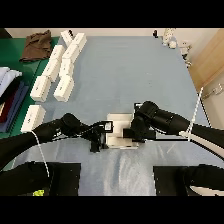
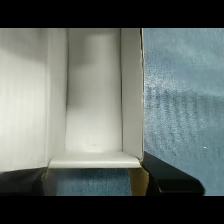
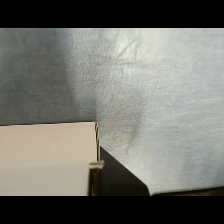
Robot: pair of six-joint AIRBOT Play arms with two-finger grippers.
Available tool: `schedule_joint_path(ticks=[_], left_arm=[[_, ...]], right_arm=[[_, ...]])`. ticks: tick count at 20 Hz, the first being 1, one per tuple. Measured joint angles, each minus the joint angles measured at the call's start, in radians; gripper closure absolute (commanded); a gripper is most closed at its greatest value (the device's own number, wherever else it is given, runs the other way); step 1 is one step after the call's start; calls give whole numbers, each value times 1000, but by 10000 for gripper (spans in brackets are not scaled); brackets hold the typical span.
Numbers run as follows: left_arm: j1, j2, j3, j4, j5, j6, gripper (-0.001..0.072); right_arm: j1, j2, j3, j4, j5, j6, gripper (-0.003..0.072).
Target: Fold the box.
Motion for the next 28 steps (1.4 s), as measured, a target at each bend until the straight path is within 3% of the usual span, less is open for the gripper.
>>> schedule_joint_path(ticks=[2, 3, 4, 5, 13, 28], left_arm=[[1, 0, 0, -1, 3, 0, 252], [1, 0, 0, -1, 2, -1, 252], [1, 0, 0, -2, 3, -2, 252], [1, 0, 0, 0, 3, -3, 252], [1, 0, 0, 0, 2, -2, 252], [2, 0, 2, 0, 35, 3, 252]], right_arm=[[0, 0, 0, -5, 0, 1, 682], [0, 0, 0, -6, -3, 2, 618], [-1, 0, 0, -11, -3, 3, 337], [-1, -1, -1, -20, -15, 4, 136], [-1, 29, 16, -8, -29, -15, 129], [-3, 317, 84, -95, -185, -80, 132]])
